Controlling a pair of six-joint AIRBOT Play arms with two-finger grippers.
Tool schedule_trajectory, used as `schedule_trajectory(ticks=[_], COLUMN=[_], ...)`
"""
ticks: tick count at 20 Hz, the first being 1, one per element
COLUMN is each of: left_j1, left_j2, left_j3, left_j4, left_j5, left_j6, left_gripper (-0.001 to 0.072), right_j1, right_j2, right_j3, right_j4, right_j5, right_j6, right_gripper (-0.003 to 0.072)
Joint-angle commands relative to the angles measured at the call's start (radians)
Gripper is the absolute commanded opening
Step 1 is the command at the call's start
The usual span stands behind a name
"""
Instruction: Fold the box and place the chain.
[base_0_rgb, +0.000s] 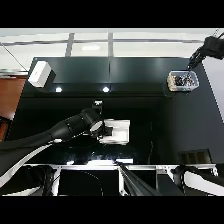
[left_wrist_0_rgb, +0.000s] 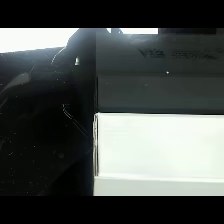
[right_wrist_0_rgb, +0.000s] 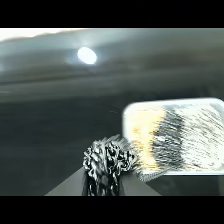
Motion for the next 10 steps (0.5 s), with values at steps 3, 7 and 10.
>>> schedule_trajectory(ticks=[3, 7, 10], left_j1=[0.000, 0.000, 0.000], left_j2=[0.000, 0.000, 0.000], left_j3=[0.000, 0.000, 0.000], left_j4=[0.000, 0.000, 0.000], left_j5=[0.003, 0.004, 0.003], left_j6=[0.000, 0.001, 0.001], left_gripper=[0.0028, 0.0028, 0.0028], right_j1=[0.025, 0.082, 0.150], right_j2=[0.234, 0.370, 0.436], right_j3=[-0.026, -0.169, -0.324], right_j4=[0.193, 0.299, 0.337], right_j5=[0.206, 0.283, 0.309], right_j6=[-0.148, -0.206, -0.206], right_gripper=[0.0016, 0.0015, 0.0015])
